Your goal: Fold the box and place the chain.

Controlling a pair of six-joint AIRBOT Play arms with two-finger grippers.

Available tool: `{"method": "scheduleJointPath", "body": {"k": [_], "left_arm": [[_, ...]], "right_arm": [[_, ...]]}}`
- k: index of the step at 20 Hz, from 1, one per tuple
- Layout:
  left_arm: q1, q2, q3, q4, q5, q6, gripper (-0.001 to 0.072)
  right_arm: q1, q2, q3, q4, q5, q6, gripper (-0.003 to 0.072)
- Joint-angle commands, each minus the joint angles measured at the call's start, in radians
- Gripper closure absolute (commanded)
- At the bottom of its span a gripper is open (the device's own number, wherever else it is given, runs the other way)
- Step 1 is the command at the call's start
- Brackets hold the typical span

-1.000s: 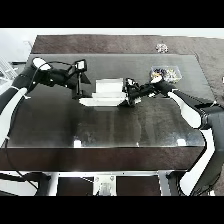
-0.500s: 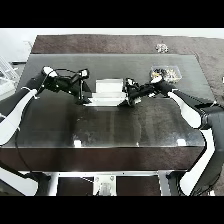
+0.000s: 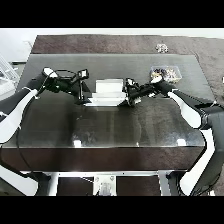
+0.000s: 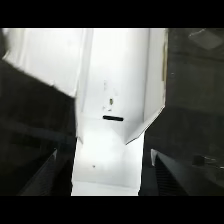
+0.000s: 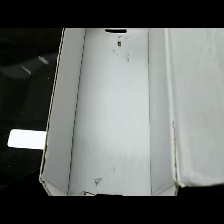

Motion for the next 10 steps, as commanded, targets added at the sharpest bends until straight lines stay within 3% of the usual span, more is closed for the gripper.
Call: {"method": "scheduleJointPath", "body": {"k": [1, 10], "left_arm": [[0.012, -0.001, 0.0, 0.0, -0.013, -0.01, 0.0008], [0.011, -0.042, 0.0, -0.069, -0.03, 0.068, 0.0008]], "right_arm": [[0.0, 0.0, 0.0, 0.0, 0.0, 0.0, 0.009], [0.0, 0.0, 0.0, 0.0, 0.0, 0.0, 0.0091]]}}
